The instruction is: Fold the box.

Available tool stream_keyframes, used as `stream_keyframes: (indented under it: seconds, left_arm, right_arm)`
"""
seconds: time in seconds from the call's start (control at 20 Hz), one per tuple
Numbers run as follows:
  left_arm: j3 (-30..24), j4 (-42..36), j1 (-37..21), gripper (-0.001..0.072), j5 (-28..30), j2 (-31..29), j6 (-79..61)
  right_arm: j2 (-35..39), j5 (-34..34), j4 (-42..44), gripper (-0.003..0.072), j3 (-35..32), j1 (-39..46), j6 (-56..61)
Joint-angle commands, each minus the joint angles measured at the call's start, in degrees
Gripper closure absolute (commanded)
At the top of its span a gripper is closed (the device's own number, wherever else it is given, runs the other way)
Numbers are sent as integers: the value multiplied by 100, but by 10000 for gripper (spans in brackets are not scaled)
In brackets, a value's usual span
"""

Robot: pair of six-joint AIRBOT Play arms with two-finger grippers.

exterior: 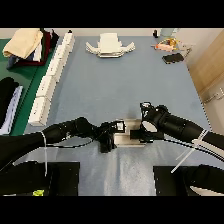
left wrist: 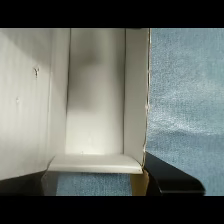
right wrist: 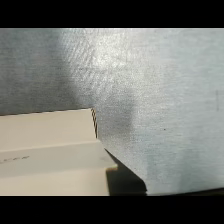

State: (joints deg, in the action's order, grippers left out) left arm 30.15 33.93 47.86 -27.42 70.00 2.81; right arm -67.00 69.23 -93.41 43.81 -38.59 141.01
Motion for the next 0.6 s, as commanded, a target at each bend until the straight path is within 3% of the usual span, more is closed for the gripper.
stream_keyframes:
  seconds: [0.0, 0.05, 0.15, 0.2, 0.55]
  left_arm:
    - [4, -9, -2, 285, -2, 2, 7]
    - [4, -9, 0, 285, -2, 2, 7]
    - [4, -7, 0, 285, -2, 2, 7]
    - [4, -7, -2, 285, -2, 2, 7]
    - [4, -9, 0, 285, -2, 2, 7]
  right_arm:
    - [-11, -15, -13, 683, 4, -11, 35]
    - [-2, -15, 28, 680, 4, -11, -33]
    - [22, 2, 175, 419, 7, -9, -116]
    - [39, 46, 236, 326, 9, -9, -140]
    - [533, 280, 15, 308, 17, 7, -221]
